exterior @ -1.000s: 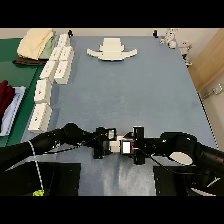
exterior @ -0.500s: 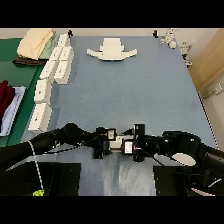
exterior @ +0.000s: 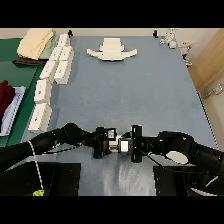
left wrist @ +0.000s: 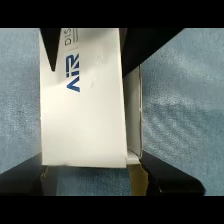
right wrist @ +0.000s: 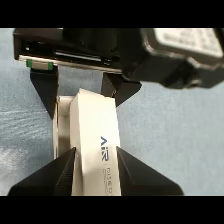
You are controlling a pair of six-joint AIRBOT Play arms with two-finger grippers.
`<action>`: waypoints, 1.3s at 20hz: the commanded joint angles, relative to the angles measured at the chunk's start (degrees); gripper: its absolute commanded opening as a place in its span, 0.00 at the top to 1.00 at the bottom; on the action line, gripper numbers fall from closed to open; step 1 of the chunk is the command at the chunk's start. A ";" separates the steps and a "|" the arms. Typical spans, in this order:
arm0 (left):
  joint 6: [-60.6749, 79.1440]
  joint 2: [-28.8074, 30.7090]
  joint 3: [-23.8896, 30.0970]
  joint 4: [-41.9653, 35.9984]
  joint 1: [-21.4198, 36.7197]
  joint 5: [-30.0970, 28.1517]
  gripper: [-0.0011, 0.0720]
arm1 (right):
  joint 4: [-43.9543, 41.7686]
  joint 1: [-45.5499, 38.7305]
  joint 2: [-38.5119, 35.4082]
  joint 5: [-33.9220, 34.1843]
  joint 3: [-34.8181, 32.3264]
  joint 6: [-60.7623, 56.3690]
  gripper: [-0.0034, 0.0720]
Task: Fold the box.
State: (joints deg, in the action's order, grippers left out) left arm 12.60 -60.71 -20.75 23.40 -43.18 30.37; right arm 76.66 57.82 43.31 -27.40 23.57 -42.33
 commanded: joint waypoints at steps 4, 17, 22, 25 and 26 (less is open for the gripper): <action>-0.04 0.02 -0.02 0.00 -0.04 0.09 0.26 | -3.67 1.62 -0.83 -1.66 0.04 -0.02 0.32; -0.04 0.02 -0.02 0.00 -0.04 0.09 0.26 | -13.33 1.95 -5.88 13.55 -6.84 -17.03 0.96; -0.04 0.02 -0.02 -0.02 -0.04 0.09 0.26 | -21.70 6.25 -5.86 26.43 -14.32 -17.27 0.93; -0.04 0.02 -0.02 -0.02 -0.04 0.09 0.26 | -23.56 7.37 -5.86 26.40 -15.69 -17.27 0.93; -0.04 0.02 -0.02 -0.02 -0.07 0.09 0.26 | -23.61 7.37 -5.81 26.43 -16.22 -17.29 0.93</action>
